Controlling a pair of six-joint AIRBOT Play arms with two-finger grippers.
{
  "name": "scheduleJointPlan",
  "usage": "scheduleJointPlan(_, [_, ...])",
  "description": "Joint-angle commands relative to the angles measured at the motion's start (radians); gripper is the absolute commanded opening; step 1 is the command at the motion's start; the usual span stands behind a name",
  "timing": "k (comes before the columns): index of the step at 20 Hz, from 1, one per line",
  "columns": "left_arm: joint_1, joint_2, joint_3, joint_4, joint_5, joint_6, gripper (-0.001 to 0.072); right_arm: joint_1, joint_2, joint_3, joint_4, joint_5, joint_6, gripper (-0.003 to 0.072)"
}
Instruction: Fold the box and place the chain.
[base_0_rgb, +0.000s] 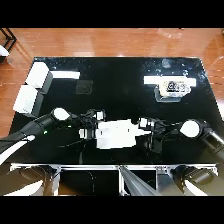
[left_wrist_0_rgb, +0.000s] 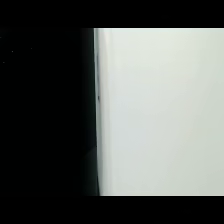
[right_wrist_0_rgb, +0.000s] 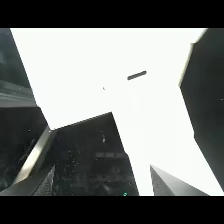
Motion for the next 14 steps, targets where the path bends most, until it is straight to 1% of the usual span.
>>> scheduleJointPlan(1, [0.000, -0.016, 0.010, 0.013, -0.042, 0.009, 0.0019, 0.056, 0.000, -0.054, 0.001, -0.096, -0.019, 0.0698])
scheduleJointPlan(5, [0.000, -0.018, 0.011, 0.012, -0.042, 0.009, 0.0019, 0.120, -0.009, -0.073, 0.027, -0.204, -0.020, 0.0698])
scheduleJointPlan(9, [0.000, -0.018, 0.011, 0.012, -0.043, 0.009, 0.0020, 0.180, -0.064, -0.076, 0.055, -0.267, -0.070, 0.0698])
scheduleJointPlan(11, [0.000, -0.018, 0.011, 0.012, -0.046, 0.009, 0.0020, 0.207, -0.081, -0.076, 0.097, -0.304, -0.097, 0.0698])
scheduleJointPlan(14, [0.000, -0.018, 0.011, 0.011, -0.046, 0.009, 0.0020, 0.240, -0.087, -0.075, 0.107, -0.340, -0.102, 0.0698])
